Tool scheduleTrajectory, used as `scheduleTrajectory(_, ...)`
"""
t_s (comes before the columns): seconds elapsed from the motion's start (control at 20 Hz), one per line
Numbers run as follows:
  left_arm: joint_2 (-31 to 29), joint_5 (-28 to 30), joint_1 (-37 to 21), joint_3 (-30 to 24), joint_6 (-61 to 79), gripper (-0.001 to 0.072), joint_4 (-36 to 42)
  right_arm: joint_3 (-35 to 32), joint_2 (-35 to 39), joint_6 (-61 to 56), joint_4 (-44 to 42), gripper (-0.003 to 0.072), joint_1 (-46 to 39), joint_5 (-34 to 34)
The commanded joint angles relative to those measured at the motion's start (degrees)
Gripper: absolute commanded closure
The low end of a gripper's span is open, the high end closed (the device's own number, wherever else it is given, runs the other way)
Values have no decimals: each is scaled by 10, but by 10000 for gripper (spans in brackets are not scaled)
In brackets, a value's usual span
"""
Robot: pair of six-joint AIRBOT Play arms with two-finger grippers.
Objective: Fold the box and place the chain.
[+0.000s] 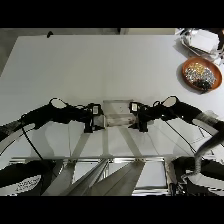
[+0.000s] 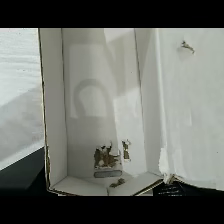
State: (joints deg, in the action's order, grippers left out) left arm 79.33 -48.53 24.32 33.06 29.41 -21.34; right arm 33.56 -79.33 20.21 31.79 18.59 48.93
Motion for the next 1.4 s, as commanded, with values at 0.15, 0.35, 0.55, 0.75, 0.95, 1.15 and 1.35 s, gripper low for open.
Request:
scheduleTrajectory(0.15, 10, -6, 4, 0, -3, 1, 4, 0, 0, -2, -1, 284, 0, -1)
scheduleTrajectory(0.35, 9, -18, 4, 0, -3, 1, 3, 0, 0, -2, -1, 284, 0, -1)
scheduleTrajectory(0.55, 9, -20, 7, 0, -3, 1, 6, 0, 0, -2, -2, 284, 0, -1)
scheduleTrajectory(0.75, 10, -5, 15, 0, -3, 1, 26, 0, 0, -2, -1, 284, 0, -1)
scheduleTrajectory(0.95, 28, 9, 25, 0, -8, 7, 43, 0, 0, -2, -1, 284, 0, -1)
scheduleTrajectory(1.15, 30, 23, 26, 0, -14, 150, 44, 0, 0, -2, -1, 284, 0, -1)
scheduleTrajectory(1.35, 30, 25, 27, 0, -14, 503, 37, 0, 0, -2, -1, 284, 0, -1)
